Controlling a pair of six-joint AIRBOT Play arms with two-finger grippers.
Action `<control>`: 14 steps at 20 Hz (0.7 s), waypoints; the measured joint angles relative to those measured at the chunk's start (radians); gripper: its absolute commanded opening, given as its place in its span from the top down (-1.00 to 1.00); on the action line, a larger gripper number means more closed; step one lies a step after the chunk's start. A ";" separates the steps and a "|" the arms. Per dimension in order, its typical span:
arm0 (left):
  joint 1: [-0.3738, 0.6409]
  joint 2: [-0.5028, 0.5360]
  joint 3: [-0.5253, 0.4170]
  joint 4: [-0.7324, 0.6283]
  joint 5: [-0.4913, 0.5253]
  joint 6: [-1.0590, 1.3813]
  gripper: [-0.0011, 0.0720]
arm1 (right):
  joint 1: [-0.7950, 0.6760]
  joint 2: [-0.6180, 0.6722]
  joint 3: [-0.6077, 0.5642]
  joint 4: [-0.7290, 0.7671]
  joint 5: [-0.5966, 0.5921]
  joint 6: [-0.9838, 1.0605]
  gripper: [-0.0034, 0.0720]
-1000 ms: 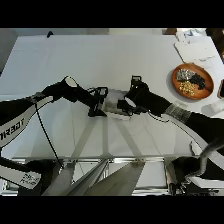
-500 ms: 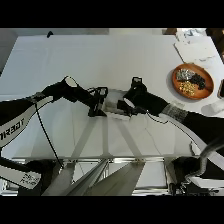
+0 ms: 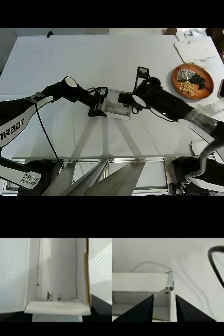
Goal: Fold the box and place the chain.
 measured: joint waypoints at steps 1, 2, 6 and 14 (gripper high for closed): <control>0.000 0.000 0.000 0.000 0.000 0.000 0.72 | 0.000 0.031 0.000 -0.006 -0.006 -0.030 0.12; 0.000 0.000 0.000 0.000 0.000 0.000 0.72 | 0.000 0.063 0.000 -0.013 -0.010 -0.074 0.12; 0.000 0.000 0.000 0.000 0.000 0.000 0.72 | -0.035 0.171 0.000 -0.114 0.032 -0.216 0.12; 0.000 0.000 0.000 0.000 0.000 0.000 0.72 | -0.432 0.234 0.000 -0.280 0.047 -0.447 -0.16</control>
